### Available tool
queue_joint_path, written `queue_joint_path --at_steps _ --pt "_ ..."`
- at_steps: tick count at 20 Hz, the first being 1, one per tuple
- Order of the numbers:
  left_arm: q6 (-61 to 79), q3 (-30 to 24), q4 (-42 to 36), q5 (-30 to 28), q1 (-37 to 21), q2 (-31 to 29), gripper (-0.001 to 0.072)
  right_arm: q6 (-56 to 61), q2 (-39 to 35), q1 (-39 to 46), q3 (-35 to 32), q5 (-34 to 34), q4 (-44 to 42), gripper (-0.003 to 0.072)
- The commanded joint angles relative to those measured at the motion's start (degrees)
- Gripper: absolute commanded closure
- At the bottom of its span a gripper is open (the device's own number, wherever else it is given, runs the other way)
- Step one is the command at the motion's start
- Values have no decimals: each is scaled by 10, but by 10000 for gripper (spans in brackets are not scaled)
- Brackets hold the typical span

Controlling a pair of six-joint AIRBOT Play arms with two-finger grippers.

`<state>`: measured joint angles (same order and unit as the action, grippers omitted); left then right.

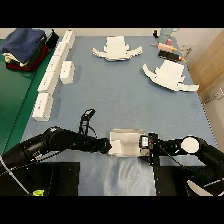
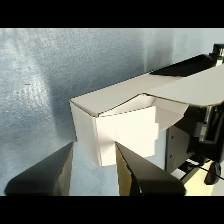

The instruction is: Fold the box.

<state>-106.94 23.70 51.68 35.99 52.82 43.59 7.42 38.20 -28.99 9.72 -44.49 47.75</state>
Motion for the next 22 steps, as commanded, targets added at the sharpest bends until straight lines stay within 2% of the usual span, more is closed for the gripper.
queue_joint_path --at_steps 1,3,6,8,11,13,14,22 --pt "0 0 -6 -14 0 3 302 0 0 0 0 0 0 178" --pt "0 0 -7 -30 0 12 302 0 0 0 0 0 0 178" --pt "-9 12 -3 -12 3 36 302 0 0 0 0 0 0 178" --pt "-31 37 27 1 23 63 301 0 0 0 0 0 0 178" --pt "-183 85 161 29 65 104 302 0 0 0 1 0 0 178" --pt "-288 116 262 88 86 124 303 0 0 0 0 0 0 178" --pt "-319 129 288 110 94 130 303 0 0 0 1 0 0 178" --pt "-384 198 298 158 134 187 304 0 0 -1 1 0 0 178"
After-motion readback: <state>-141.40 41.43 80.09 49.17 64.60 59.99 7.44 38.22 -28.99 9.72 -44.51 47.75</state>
